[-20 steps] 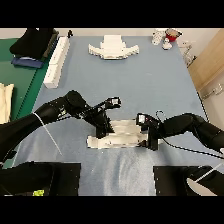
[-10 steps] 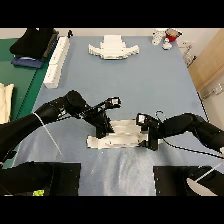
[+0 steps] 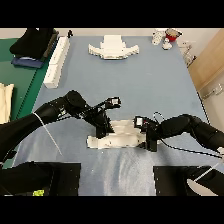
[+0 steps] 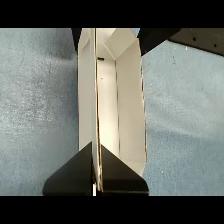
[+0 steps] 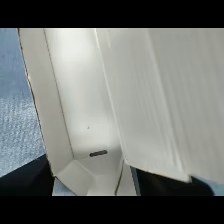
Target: Fold the box.
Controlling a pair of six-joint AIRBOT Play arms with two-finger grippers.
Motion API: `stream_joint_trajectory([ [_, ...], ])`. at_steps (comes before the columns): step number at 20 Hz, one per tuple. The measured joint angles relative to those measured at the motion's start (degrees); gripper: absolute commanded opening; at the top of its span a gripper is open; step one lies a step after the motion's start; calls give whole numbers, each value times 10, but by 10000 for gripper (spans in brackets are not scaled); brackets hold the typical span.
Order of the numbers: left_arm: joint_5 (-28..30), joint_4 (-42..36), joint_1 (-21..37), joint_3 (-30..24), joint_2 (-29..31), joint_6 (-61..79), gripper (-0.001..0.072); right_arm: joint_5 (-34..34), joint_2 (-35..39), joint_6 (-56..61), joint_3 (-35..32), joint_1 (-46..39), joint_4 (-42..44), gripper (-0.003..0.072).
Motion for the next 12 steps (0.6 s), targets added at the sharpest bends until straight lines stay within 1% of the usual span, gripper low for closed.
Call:
stream_joint_trajectory([
  [5, 0, 0, 0, 0, 0, 0, 12, 2, -10, -22, -7, 2, 2, 629],
  [6, 0, 0, 0, 0, 0, 0, 12, 4, -12, -27, -8, 3, 3, 611],
  [7, 0, 0, 0, 0, 0, 0, 12, 6, -13, -33, -10, 6, 4, 538],
  [9, -1, 0, 0, 0, 0, 0, 12, 10, -14, -39, -12, 9, 5, 515],
  [12, -1, 0, 0, 0, 0, 0, 12, 13, -15, -44, -16, 11, 6, 512],
])
